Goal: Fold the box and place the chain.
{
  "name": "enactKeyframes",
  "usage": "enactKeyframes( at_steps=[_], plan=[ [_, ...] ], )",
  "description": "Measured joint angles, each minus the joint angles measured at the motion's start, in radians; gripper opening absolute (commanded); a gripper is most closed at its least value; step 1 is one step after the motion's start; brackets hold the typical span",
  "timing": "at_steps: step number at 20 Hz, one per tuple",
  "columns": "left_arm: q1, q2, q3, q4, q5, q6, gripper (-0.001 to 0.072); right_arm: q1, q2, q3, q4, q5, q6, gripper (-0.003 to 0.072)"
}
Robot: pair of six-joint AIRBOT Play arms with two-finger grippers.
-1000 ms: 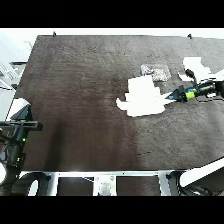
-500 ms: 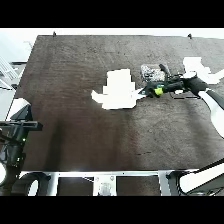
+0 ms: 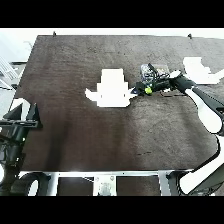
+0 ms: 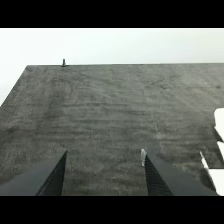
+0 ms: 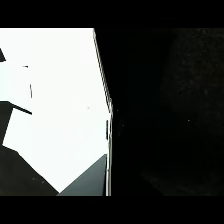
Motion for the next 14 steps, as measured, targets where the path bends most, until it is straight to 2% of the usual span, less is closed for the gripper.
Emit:
enactKeyframes(
  at_steps=[3,5,10,14],
  plan=[
    [0.0,-0.079,0.072,-0.002,0.0,-0.044,0.0544,0.003,-0.005,0.005,-0.007,0.002,0.001,0.0012],
    [0.0,-0.203,0.15,-0.002,-0.011,-0.074,0.0544,0.003,-0.006,0.007,-0.011,0.006,0.003,0.0012],
    [0.0,-0.676,0.436,0.0,-0.165,-0.111,0.0543,-0.001,-0.007,0.008,-0.016,0.013,0.013,0.0012],
    [0.017,-1.058,0.74,0.059,-0.37,-0.213,0.0543,-0.001,-0.007,0.008,-0.017,0.013,0.022,0.0012]
  ],
)
